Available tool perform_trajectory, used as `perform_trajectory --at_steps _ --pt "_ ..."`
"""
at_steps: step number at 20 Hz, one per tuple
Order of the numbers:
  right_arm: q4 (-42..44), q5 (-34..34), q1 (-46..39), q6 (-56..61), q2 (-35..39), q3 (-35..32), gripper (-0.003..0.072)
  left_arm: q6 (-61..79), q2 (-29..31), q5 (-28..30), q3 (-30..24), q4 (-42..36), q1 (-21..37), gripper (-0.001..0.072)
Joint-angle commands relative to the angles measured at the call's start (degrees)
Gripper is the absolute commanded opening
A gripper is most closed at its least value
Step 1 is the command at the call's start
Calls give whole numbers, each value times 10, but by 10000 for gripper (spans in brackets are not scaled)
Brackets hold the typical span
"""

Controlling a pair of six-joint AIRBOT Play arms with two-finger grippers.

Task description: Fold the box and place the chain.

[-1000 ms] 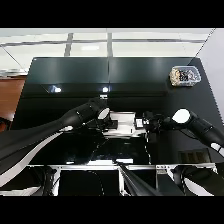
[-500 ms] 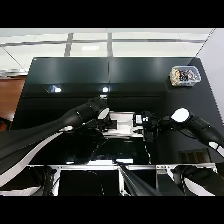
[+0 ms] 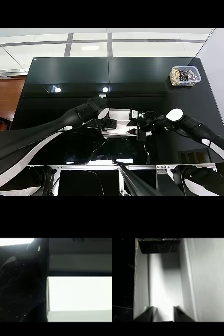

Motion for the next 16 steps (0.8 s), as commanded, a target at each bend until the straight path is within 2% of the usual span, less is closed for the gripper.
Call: perform_trajectory --at_steps 1,2,3,4,5,7,9,11,14,16 --pt "1 -5 2 11 -3 0 280 0 0 -1 1 -1 0 29" --pt "0 -5 2 18 -3 0 399 0 0 -1 1 -1 0 29" --pt "-7 -1 2 41 -3 0 189 0 0 -1 1 -1 0 29" --pt "-20 0 2 79 -3 0 17 0 0 -1 1 -1 0 28" --pt "-38 -2 -5 146 1 5 14 0 0 -1 1 -1 0 29" --pt "-118 31 -46 382 24 35 14 0 0 -2 1 0 0 29" --pt "-236 142 -125 572 55 86 14 0 0 -1 1 0 0 28" --pt "-285 194 -228 691 80 106 14 0 0 -1 1 0 0 29" --pt "-274 174 -370 806 81 56 14 0 0 0 1 0 0 29" --pt "-263 157 -402 845 72 -4 14 0 0 0 1 0 0 29"
